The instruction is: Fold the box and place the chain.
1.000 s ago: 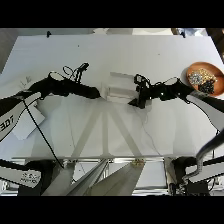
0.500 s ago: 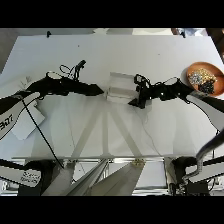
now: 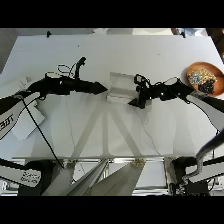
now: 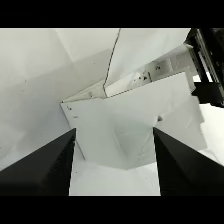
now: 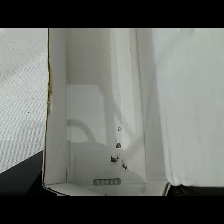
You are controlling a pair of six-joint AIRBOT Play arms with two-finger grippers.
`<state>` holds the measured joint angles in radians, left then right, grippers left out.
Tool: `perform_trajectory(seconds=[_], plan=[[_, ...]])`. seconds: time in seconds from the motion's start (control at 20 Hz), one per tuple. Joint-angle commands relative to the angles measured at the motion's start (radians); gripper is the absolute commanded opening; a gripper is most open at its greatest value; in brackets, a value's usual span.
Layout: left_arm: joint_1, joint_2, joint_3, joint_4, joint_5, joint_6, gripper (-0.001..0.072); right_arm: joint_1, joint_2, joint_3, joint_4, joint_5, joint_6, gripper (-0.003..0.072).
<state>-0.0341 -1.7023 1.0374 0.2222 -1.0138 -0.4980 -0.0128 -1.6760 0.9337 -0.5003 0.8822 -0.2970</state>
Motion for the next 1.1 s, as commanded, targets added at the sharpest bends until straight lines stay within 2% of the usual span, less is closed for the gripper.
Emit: perform_trajectory(seconds=[0.0,0.05,0.4,0.7,1.05], plan=[[-0.009,-0.015,0.000,-0.032,-0.008,0.053,0.0624,0.000,-0.001,0.000,0.000,0.000,0.000,0.0456],[-0.014,-0.028,0.000,-0.032,-0.008,0.052,0.0658,0.000,-0.001,0.000,0.000,0.000,0.000,0.0456],[-0.060,-0.076,0.000,-0.147,-0.007,0.053,0.0658,0.000,-0.001,0.000,0.000,0.000,0.000,0.0456],[-0.063,-0.078,0.000,-0.032,-0.003,0.027,0.0653,0.000,-0.001,0.000,0.000,0.000,0.000,0.0456],[-0.092,-0.073,0.000,-0.002,0.108,-0.053,0.0640,0.000,-0.001,0.000,0.000,0.000,0.000,0.0456]])
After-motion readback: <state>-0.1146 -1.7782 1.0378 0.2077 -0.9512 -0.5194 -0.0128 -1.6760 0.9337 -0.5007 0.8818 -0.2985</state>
